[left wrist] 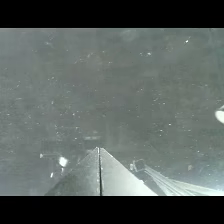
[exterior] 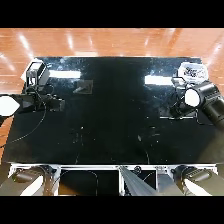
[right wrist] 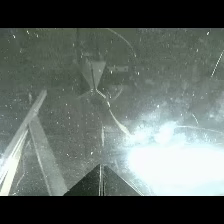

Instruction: Fold the box and place the chain.

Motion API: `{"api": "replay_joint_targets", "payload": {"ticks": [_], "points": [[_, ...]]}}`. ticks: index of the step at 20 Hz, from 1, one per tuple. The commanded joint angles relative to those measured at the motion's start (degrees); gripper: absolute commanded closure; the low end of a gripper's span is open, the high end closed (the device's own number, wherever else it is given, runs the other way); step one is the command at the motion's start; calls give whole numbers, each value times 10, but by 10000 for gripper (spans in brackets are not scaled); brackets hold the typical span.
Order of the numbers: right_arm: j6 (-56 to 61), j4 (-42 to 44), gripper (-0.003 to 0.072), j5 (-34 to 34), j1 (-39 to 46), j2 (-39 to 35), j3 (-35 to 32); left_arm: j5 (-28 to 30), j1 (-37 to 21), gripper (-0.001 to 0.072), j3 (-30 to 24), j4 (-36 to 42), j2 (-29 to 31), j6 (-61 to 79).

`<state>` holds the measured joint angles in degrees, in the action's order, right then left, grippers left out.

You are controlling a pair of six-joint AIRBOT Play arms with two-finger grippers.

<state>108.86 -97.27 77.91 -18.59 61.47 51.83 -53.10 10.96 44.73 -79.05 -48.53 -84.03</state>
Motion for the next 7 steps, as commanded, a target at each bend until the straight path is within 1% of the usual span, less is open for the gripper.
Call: {"api": "replay_joint_targets", "payload": {"ticks": [1, 7], "points": [[2, -1, 652, 5, 0, 0, -3, 2, 3, 689, -2, -4, 0, -4], [2, -2, 652, 5, 0, 0, -3, 2, 3, 689, -2, 3, 0, -4]]}}
